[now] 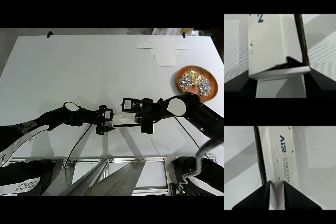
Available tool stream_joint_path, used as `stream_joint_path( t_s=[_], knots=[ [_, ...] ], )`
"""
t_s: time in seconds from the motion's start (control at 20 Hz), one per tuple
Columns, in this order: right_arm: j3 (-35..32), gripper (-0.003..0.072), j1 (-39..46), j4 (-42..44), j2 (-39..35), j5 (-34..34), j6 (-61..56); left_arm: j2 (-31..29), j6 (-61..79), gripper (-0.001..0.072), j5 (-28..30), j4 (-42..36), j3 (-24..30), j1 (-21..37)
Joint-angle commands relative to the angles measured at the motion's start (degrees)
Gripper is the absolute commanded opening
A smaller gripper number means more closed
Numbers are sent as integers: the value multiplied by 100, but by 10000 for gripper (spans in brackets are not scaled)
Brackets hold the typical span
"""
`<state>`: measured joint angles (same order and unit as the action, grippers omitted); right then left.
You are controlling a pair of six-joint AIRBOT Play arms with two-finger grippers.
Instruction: Fold the box and place the chain.
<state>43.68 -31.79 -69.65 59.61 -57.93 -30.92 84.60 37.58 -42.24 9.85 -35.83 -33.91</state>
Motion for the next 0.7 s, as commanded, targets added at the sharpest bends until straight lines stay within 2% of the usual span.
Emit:
stream_joint_path(
  t_s=[0.0,0.4,0.45,0.55,0.65],
  knots=[
    [-109,144,-7,7,-2,59,-9,-4,9,69,2,4,0,0],
    [-184,158,-4,227,-2,319,-13,-4,9,69,0,4,0,0],
    [-186,174,-4,291,-2,282,-13,-4,7,69,0,4,0,0],
    [-186,259,-7,444,-2,142,-9,-4,9,69,0,4,0,0],
    [-184,283,-7,549,-2,-24,-11,-4,9,69,0,4,0,0]
  ],
)
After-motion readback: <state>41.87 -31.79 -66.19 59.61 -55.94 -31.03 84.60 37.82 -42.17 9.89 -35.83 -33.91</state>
